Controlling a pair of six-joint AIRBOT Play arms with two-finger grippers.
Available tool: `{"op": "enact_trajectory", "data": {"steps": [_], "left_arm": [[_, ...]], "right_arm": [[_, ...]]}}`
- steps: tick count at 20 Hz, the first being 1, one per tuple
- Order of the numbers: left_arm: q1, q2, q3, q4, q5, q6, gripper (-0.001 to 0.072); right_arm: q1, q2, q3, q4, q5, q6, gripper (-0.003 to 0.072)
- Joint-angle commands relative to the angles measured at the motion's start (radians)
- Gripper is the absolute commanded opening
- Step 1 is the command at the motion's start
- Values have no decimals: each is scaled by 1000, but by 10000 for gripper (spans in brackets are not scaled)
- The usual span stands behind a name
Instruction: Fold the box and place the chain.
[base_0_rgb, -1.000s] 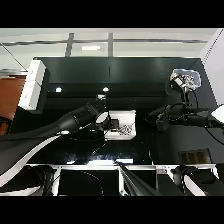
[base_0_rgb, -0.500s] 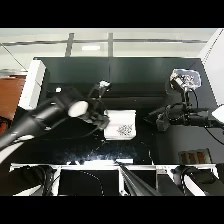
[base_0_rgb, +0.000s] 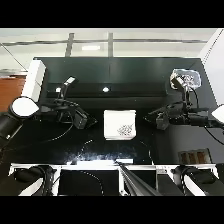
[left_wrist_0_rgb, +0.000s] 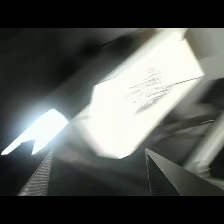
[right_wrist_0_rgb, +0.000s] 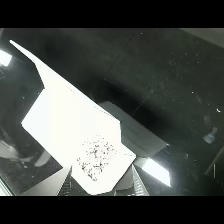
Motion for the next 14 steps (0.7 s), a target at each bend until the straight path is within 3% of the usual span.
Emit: {"op": "enact_trajectory", "data": {"steps": [1, 4, 5, 9, 12, 14], "left_arm": [[115, -24, -130, -292, -109, 439, 633], [84, -108, -160, -143, -37, 718, 646], [67, -138, -159, -129, -32, 816, 709], [-28, -227, -159, -111, 35, 1180, 708], [-87, -253, -157, -120, 137, 1198, 706], [-92, -303, -154, -204, 151, 1197, 706]], "right_arm": [[0, 0, 0, -1, -8, 7, 455], [0, 0, 0, 0, -19, 8, 455], [1, 0, 0, 0, -22, 8, 455], [2, 0, 0, 0, -22, 11, 455], [2, 0, 0, 1, -22, 11, 455], [3, 0, 0, 0, -23, 11, 455]]}}
